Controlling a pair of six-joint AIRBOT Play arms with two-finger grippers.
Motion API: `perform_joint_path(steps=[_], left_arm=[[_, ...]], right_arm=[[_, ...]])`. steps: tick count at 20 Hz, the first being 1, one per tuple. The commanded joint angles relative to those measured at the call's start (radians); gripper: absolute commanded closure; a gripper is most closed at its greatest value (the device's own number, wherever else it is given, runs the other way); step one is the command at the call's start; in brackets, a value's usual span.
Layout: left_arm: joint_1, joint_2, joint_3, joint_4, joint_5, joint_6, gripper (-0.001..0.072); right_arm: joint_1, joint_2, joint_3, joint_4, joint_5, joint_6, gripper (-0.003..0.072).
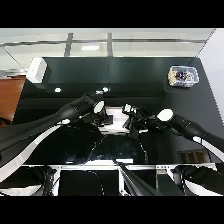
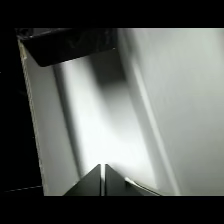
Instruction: Fold the box and place the chain.
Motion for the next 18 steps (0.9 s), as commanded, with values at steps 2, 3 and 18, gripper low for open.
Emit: perform_joint_path(steps=[2,3,18], left_arm=[[0.001,0.000,0.000,0.000,-0.002,0.001,0.0680],[0.001,0.000,0.000,-0.001,-0.002,0.001,0.0680],[0.001,0.000,0.000,-0.001,-0.002,0.001,0.0680]], right_arm=[[-0.070,0.095,0.008,-0.164,0.205,0.448,0.0676],[-0.119,0.145,0.027,-0.221,0.306,0.616,0.0675],[-0.473,0.093,-0.227,0.027,0.240,1.064,0.0675]])
